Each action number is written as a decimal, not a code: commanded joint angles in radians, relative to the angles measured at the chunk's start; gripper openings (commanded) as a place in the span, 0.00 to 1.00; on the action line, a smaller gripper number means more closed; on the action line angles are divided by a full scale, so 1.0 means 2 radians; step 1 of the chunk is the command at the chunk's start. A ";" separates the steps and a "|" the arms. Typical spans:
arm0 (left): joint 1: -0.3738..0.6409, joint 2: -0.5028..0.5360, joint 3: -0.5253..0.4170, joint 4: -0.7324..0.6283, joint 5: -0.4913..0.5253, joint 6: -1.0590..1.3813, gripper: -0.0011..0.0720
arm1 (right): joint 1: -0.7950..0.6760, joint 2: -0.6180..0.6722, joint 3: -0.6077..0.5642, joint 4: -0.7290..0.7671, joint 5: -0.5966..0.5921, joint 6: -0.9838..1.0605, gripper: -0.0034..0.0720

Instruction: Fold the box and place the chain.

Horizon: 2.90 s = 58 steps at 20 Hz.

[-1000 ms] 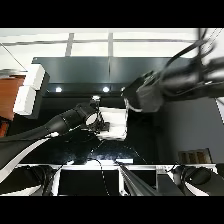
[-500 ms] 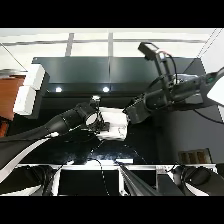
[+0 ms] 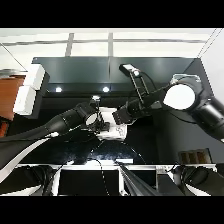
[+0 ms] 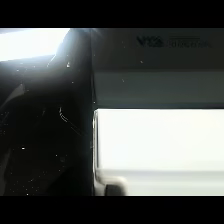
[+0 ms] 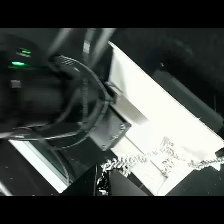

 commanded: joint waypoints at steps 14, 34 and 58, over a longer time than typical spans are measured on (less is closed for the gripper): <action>0.000 0.000 0.000 0.000 0.000 0.001 0.06 | -0.305 0.071 -0.136 -0.223 -0.050 0.092 1.00; 0.000 0.000 0.000 -0.002 -0.002 0.001 0.06 | -0.365 -0.159 -0.108 -0.208 -0.251 0.292 0.08; -0.001 0.000 0.000 -0.002 -0.014 0.001 0.06 | -0.364 0.280 0.048 0.199 0.123 -0.111 0.08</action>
